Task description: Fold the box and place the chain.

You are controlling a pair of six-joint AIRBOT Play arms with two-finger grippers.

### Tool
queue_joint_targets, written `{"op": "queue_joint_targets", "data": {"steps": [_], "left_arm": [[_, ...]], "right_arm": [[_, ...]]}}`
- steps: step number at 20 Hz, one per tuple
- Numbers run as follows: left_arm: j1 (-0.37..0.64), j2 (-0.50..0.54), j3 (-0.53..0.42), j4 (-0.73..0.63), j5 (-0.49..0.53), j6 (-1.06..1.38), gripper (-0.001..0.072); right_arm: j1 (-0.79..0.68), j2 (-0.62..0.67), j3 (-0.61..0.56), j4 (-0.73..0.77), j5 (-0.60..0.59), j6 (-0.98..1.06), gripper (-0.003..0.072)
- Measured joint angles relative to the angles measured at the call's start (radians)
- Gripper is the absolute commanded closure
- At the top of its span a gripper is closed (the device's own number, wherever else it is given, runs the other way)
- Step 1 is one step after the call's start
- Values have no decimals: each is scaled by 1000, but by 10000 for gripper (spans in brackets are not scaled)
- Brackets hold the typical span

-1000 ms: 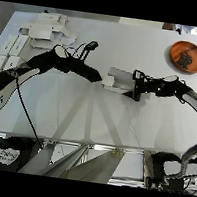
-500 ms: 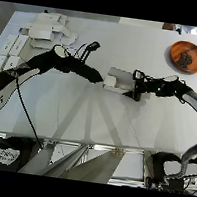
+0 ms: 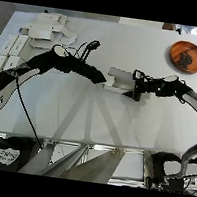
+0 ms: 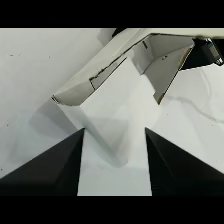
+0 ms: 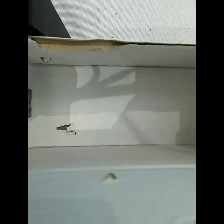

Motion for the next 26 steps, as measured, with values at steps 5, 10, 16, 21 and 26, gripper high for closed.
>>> {"op": "queue_joint_targets", "data": {"steps": [5,10,16,21,26], "left_arm": [[-19,-14,0,-2,33,2,255],[-60,-37,0,-18,108,-35,254],[-90,-44,0,-33,207,-108,253],[-112,-44,0,90,262,-196,253],[-118,-45,0,163,303,-240,253]], "right_arm": [[0,0,0,0,0,0,187],[0,0,0,-1,-3,1,187],[0,0,0,-1,-3,1,187],[0,0,0,0,3,0,187],[0,0,0,1,3,-1,187]]}}
